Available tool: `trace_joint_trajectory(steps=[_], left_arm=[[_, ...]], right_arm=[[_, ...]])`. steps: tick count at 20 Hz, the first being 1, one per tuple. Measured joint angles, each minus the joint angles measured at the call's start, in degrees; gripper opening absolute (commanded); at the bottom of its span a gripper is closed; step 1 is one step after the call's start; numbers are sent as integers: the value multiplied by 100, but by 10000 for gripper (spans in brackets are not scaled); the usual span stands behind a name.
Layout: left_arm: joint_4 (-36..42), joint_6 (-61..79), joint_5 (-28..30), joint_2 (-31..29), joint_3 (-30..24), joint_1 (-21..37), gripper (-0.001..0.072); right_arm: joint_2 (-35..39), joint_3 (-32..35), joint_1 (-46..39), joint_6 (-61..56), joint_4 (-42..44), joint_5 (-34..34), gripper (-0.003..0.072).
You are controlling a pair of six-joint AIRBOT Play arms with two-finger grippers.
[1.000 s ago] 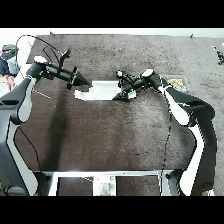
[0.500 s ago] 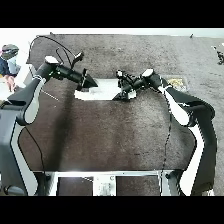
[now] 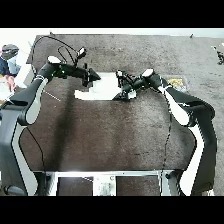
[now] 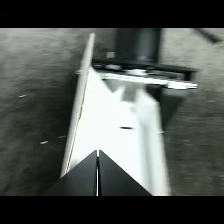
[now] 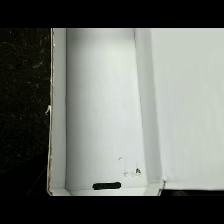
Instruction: Fold the box and place the chain.
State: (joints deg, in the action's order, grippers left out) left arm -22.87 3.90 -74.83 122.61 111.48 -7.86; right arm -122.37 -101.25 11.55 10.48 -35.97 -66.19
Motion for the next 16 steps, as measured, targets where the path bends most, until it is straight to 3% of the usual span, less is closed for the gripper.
trace_joint_trajectory(steps=[16], left_arm=[[-765,-116,348,376,2,-125,14]], right_arm=[[0,0,-4,-11,0,2,408]])
